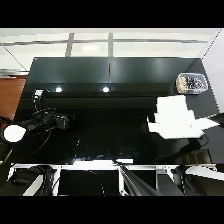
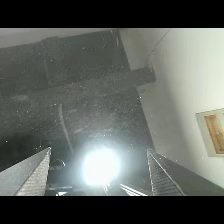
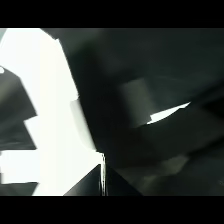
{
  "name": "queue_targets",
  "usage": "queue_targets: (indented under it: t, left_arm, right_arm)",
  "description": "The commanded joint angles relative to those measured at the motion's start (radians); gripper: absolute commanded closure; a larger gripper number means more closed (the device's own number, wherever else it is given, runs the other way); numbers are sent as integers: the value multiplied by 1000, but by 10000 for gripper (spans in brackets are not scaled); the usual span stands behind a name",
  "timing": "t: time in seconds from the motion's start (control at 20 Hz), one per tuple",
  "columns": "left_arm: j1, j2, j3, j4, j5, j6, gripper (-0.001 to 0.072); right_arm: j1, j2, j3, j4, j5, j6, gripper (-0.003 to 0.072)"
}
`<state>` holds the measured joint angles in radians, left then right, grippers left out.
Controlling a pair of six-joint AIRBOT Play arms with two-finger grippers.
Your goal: Fold the box and place the chain.
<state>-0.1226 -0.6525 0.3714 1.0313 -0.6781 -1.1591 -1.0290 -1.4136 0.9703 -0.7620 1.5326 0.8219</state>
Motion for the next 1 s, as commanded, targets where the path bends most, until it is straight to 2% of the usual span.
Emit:
queue_targets:
  t: [0.0, 0.2, 0.35, 0.5, 0.6, 0.7, 0.8, 0.9, 0.95]
  left_arm:
    - [0, 0, 0, -13, 5, 2, 1]
    - [0, -3, 0, -108, -10, -1, 10]
    - [0, -28, 0, -185, -40, 8, 9]
    - [0, -61, 4, -260, 16, 10, 8]
    - [0, -117, 42, -283, -11, 10, 9]
    - [1, -223, 113, -293, -93, 11, 8]
    - [27, -375, 196, -379, -203, 40, 8]
    - [48, -548, 278, -536, -396, 216, 7]
    - [45, -632, 319, -547, -467, 235, 5]
  right_arm:
    - [114, 131, -164, 215, -24, -53, 671]
    - [380, 369, -380, 262, -245, -16, 672]
    - [595, 504, -563, 356, -420, 39, 672]
    - [814, 600, -697, 469, -624, 39, 672]
    - [966, 614, -737, 537, -723, 42, 672]
    - [1089, 614, -738, 559, -790, 42, 672]
    - [1175, 614, -738, 560, -832, 42, 672]
    - [1218, 614, -738, 560, -842, 42, 672]
    - [1226, 614, -738, 560, -840, 42, 672]
